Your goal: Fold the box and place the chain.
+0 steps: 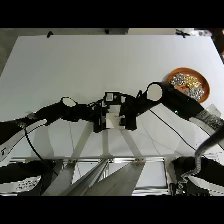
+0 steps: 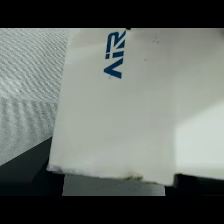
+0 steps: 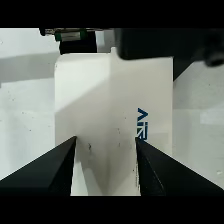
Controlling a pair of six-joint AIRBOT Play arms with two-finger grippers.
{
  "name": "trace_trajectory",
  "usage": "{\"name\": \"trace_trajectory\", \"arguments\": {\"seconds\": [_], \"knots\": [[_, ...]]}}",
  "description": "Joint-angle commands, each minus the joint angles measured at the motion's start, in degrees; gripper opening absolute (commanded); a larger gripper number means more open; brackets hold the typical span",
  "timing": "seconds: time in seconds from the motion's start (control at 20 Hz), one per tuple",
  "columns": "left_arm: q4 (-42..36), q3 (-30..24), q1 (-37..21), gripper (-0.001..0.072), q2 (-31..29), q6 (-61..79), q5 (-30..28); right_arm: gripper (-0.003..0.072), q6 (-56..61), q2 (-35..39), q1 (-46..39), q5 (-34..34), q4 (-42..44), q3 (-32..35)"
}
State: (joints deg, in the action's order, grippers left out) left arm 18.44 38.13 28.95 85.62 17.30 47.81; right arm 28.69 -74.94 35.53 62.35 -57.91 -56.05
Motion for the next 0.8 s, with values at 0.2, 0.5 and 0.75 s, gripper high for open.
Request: {"name": "trace_trajectory", "arguments": {"seconds": [0.2,0.5,0.75], "knots": [[0.00,0.04,-0.04,0.0014,-0.04,0.02,-0.02,0.0378,4.50,-0.79,0.11,-0.39,-6.21,0.02],[0.02,0.04,-0.04,0.0014,-0.04,0.04,-0.02,0.0286,5.29,-0.79,0.11,-2.67,-6.14,0.02],[0.00,0.04,-0.04,0.0014,-0.04,0.02,-0.02,0.0222,5.99,-0.17,0.11,-3.26,-6.49,0.00]]}}
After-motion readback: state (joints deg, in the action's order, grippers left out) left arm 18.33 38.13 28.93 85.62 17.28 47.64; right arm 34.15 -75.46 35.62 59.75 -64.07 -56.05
